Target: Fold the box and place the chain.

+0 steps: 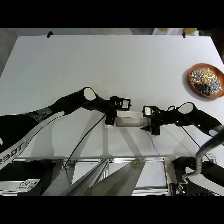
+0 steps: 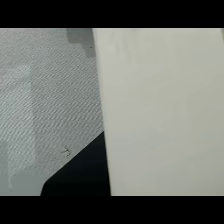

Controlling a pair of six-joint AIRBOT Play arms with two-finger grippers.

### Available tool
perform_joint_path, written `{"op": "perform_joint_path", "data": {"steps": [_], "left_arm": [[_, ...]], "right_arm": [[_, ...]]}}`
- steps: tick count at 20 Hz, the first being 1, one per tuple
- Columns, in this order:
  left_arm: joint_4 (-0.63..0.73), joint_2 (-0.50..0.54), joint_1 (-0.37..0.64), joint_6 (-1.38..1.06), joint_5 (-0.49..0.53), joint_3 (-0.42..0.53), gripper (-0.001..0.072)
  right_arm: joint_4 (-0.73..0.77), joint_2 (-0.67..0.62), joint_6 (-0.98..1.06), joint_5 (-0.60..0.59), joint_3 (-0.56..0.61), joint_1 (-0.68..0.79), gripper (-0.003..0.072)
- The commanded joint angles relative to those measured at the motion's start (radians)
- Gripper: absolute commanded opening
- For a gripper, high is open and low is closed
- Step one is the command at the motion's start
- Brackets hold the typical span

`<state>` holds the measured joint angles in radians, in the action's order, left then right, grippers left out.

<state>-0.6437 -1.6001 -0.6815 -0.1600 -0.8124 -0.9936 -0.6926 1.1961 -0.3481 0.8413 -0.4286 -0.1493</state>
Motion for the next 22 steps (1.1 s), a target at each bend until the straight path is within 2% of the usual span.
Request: {"op": "perform_joint_path", "data": {"steps": [1, 4, 12, 13, 15, 16, 18, 19, 22], "left_arm": [[0.000, 0.000, 0.000, 0.000, 0.000, 0.000, 0.0011], [0.000, 0.000, 0.000, 0.000, 0.000, 0.000, 0.0011], [0.000, 0.001, 0.000, 0.003, -0.001, 0.000, 0.0020], [0.000, 0.004, 0.000, 0.003, -0.005, 0.000, 0.0102], [0.000, 0.016, 0.001, 0.003, -0.010, 0.000, 0.0347], [-0.001, 0.026, 0.003, 0.003, -0.009, 0.000, 0.0425], [0.000, 0.042, 0.009, 0.003, -0.010, 0.000, 0.0442], [-0.002, 0.048, 0.010, 0.004, -0.010, 0.000, 0.0480], [-0.003, 0.068, 0.010, 0.043, -0.002, 0.000, 0.0657]], "right_arm": [[-0.014, 0.001, 0.003, -0.018, 0.005, -0.006, 0.0449], [-0.014, 0.001, 0.003, -0.019, 0.005, -0.006, 0.0396], [-0.016, 0.001, 0.003, -0.015, 0.005, -0.006, 0.0401], [-0.020, 0.001, 0.003, -0.008, 0.005, -0.006, 0.0416], [-0.018, 0.001, 0.003, 0.025, 0.005, -0.006, 0.0418], [-0.018, 0.000, 0.003, 0.037, 0.005, -0.006, 0.0418], [-0.018, 0.000, 0.003, 0.036, 0.005, -0.006, 0.0417], [-0.018, -0.001, 0.003, 0.036, 0.005, -0.006, 0.0417], [-0.018, 0.000, 0.003, 0.037, 0.005, -0.006, 0.0417]]}}
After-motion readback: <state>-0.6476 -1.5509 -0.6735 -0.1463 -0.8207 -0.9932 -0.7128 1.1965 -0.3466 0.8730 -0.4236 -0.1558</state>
